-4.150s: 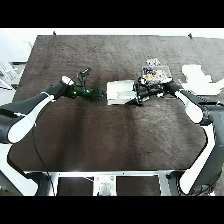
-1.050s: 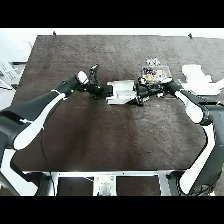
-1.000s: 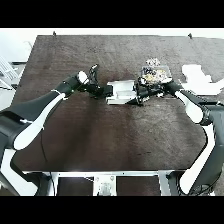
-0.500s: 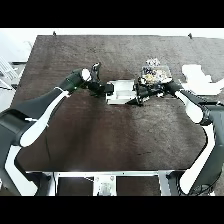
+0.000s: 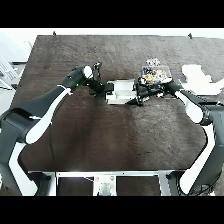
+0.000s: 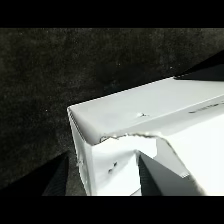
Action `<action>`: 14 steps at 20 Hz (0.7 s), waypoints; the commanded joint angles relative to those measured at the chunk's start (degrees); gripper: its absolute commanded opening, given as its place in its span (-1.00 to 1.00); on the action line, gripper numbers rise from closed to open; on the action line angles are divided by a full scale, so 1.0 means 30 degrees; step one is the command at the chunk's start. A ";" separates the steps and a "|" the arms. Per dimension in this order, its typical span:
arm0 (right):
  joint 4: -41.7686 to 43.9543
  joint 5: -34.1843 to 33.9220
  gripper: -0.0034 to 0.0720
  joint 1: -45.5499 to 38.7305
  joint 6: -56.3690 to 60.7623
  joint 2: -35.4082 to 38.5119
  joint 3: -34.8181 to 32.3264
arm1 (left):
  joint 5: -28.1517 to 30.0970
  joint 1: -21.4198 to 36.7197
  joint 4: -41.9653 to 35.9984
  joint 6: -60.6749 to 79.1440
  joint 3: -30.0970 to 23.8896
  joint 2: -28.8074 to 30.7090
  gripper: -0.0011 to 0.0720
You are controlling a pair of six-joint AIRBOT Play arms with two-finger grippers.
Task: Fold the box and place the chain.
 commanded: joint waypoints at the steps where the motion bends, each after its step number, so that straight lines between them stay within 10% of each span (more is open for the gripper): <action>1: 0.0007 0.0000 0.62 0.0015 0.0007 -0.0007 -0.0007 | -0.2018 -0.0342 0.1013 -0.0736 0.2098 -0.1020 0.35; 14: 0.0007 0.0007 0.62 0.0015 0.0007 -0.0007 -0.0007 | -0.5530 -0.0903 0.3191 -0.2127 0.5428 -0.2987 0.36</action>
